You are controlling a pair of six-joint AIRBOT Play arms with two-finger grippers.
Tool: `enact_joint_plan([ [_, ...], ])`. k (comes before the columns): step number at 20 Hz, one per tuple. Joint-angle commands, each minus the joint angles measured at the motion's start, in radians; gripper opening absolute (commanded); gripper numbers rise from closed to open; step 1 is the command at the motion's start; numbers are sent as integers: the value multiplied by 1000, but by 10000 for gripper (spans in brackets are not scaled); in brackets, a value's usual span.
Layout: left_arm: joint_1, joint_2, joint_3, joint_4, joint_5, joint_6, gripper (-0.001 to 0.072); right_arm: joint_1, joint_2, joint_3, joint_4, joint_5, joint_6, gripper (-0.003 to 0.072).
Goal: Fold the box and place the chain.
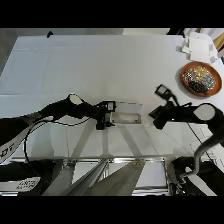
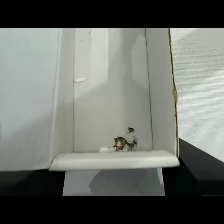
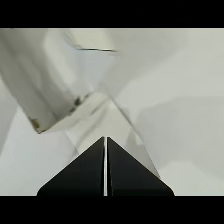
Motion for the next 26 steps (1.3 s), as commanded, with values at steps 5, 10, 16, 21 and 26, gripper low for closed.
enact_joint_plan([
  [5,0,0,1,1,0,2,348,-156,45,0,-198,60,566,14],
  [10,0,0,1,2,0,2,348,-131,-118,0,-150,66,564,14],
  [16,0,0,1,1,0,2,348,-10,-290,0,-129,44,557,14],
  [21,0,0,1,1,0,2,348,38,-293,0,20,21,439,15],
  [26,0,0,1,1,0,2,348,40,-204,0,78,11,399,120],
])
